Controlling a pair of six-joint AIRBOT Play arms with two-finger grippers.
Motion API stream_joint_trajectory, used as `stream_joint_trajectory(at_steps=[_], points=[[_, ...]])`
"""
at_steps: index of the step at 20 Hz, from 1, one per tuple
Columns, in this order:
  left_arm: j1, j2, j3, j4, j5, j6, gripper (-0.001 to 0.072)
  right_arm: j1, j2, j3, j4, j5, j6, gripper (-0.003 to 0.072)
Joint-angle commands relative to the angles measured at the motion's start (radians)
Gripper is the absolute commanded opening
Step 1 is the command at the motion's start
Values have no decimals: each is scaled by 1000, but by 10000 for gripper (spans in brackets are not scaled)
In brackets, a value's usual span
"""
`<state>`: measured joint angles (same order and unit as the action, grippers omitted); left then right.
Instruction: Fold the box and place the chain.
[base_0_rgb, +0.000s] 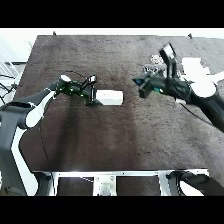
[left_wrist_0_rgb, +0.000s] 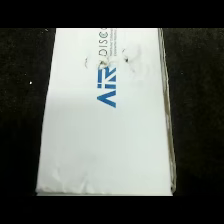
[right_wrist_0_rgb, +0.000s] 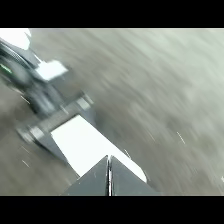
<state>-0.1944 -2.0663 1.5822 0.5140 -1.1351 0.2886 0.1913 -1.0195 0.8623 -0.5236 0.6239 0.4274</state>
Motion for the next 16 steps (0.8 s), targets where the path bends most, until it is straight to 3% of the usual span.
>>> stream_joint_trajectory(at_steps=[1, 6, 13, 14, 15, 16], points=[[0, 0, 0, 0, -2, 0, 447, -73, 163, -215, -5, -97, 8, 11], [0, 0, 0, -1, -1, 0, 448, -135, 202, -308, -8, -97, 6, 12], [0, 0, 0, -10, -22, 0, 445, -138, 202, -322, -12, -100, 6, 11], [0, 0, 1, -26, -34, -3, 277, -138, 202, -322, -12, -100, 6, 11], [0, 3, 1, -29, -50, -9, 14, -138, 202, -322, -12, -100, 6, 12], [0, 13, 1, -27, -57, -22, 21, -138, 202, -322, -12, -100, 6, 12]])
